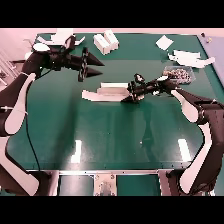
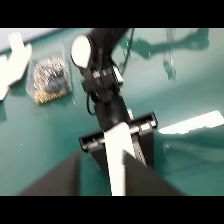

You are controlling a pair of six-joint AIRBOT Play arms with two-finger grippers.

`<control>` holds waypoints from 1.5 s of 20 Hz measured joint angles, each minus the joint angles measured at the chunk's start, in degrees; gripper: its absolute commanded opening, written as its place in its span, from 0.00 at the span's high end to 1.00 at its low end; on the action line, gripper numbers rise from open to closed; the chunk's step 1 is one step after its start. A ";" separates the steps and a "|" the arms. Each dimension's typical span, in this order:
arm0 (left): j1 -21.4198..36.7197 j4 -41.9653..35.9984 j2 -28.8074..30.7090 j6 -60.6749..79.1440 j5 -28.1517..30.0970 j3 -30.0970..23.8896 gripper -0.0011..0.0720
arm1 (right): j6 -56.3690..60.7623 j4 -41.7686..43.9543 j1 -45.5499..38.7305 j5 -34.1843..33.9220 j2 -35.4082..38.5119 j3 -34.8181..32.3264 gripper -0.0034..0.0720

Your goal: Fold the box and place the chain.

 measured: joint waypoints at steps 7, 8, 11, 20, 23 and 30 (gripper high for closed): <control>0.00 -1.62 0.46 -10.62 3.23 -0.13 0.97 | 0.02 0.00 0.00 0.00 0.00 0.00 0.25; -0.04 -1.16 0.66 -13.03 5.07 -0.20 0.97 | 0.02 0.00 0.00 0.00 -0.02 0.00 0.26; -0.02 0.68 2.14 -20.00 12.74 -0.98 0.97 | 0.02 0.00 0.00 0.00 0.00 0.00 0.26; -0.04 3.85 14.99 -20.24 36.06 -21.18 0.97 | 0.02 0.00 0.00 0.00 -0.02 0.00 0.26; -0.15 3.30 16.92 -12.94 28.55 -26.60 0.97 | 0.02 0.00 0.00 0.02 0.00 0.00 0.26; -0.04 -4.50 17.94 -4.90 28.41 -38.01 0.97 | 0.02 0.00 0.00 0.00 -0.02 0.00 0.26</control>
